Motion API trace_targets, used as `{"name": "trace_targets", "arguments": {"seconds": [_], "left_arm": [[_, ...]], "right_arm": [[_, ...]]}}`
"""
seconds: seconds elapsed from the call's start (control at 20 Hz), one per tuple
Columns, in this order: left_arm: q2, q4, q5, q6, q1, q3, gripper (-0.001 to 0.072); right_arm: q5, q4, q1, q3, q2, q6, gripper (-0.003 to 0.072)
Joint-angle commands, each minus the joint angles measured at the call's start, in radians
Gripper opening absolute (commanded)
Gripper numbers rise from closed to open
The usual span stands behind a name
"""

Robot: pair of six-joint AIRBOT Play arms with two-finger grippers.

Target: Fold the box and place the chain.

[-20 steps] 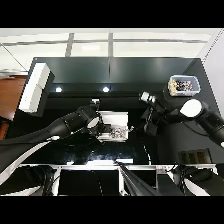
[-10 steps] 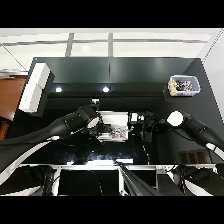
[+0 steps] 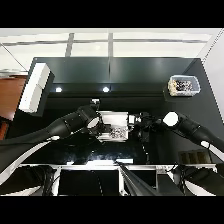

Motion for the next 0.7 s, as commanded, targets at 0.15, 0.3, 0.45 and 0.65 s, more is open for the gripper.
{"name": "trace_targets", "arguments": {"seconds": [0.15,0.3,0.45,0.65], "left_arm": [[0.000,0.000,0.000,0.000,0.000,0.001,0.0029],[0.000,0.000,0.000,0.000,0.000,0.001,0.0030],[0.000,0.000,0.000,0.000,0.000,0.001,0.0030],[0.000,0.000,0.000,0.000,-0.001,0.001,0.0029]], "right_arm": [[-0.020,0.027,0.007,0.000,-0.016,-0.005,0.0231],[-0.020,0.027,0.006,0.000,-0.016,0.004,0.0232],[-0.016,0.026,0.006,0.000,-0.016,0.018,0.0024],[-0.004,0.024,0.006,0.001,-0.005,0.064,0.0025]]}}
